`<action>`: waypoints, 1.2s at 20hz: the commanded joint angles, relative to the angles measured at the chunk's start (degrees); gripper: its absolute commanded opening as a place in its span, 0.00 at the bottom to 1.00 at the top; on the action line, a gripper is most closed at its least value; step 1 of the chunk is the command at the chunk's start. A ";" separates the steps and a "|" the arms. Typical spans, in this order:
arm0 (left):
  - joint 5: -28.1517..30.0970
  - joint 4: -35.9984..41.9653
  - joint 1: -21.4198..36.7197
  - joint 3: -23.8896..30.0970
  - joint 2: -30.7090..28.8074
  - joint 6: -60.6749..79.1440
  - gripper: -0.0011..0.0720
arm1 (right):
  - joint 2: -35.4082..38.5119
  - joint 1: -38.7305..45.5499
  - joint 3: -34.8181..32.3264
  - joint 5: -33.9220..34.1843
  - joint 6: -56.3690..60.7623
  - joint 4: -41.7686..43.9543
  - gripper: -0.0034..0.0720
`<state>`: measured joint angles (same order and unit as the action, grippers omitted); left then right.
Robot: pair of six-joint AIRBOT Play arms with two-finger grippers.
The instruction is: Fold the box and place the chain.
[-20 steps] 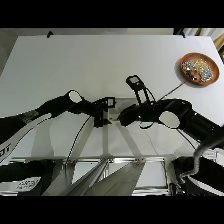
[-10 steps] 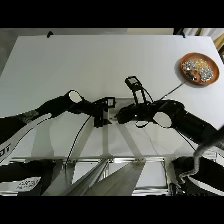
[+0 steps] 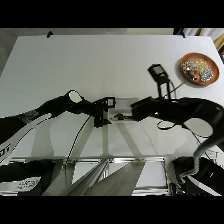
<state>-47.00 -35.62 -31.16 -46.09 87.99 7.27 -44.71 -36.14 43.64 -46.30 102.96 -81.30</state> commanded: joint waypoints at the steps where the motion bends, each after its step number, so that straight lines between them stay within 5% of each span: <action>1: 0.02 0.00 0.00 0.00 -0.02 0.00 0.03 | 2.27 9.66 0.02 -7.48 0.90 -6.82 0.29; 6: 0.02 0.00 0.00 0.00 -0.02 0.00 0.03 | -7.13 22.58 0.04 -6.40 -10.54 -6.32 0.29; 12: 0.02 -0.02 0.00 0.00 -0.02 0.00 0.03 | -25.11 23.39 0.04 0.28 -22.60 2.64 0.30; 14: 0.02 -0.02 0.00 0.00 -0.02 0.00 0.03 | -28.37 23.39 0.04 2.71 -26.82 6.73 0.53; 15: 0.02 -0.02 0.00 0.00 -0.02 0.00 0.03 | -29.27 23.34 0.04 3.30 -28.92 8.72 0.56; 20: 0.02 -0.02 0.00 0.00 -0.02 0.00 0.03 | -29.64 23.34 0.04 6.08 -31.21 11.78 0.53; 22: 0.02 -0.02 0.00 0.00 -0.02 0.00 0.03 | -29.64 23.34 0.04 7.34 -33.24 13.73 0.41; 24: 0.02 0.00 0.00 0.00 -0.02 0.00 0.03 | -29.66 23.34 0.04 7.76 -33.24 13.66 0.40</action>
<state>-47.00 -35.62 -31.16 -46.09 87.99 7.27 -74.06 -12.84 43.68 -40.16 71.46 -69.52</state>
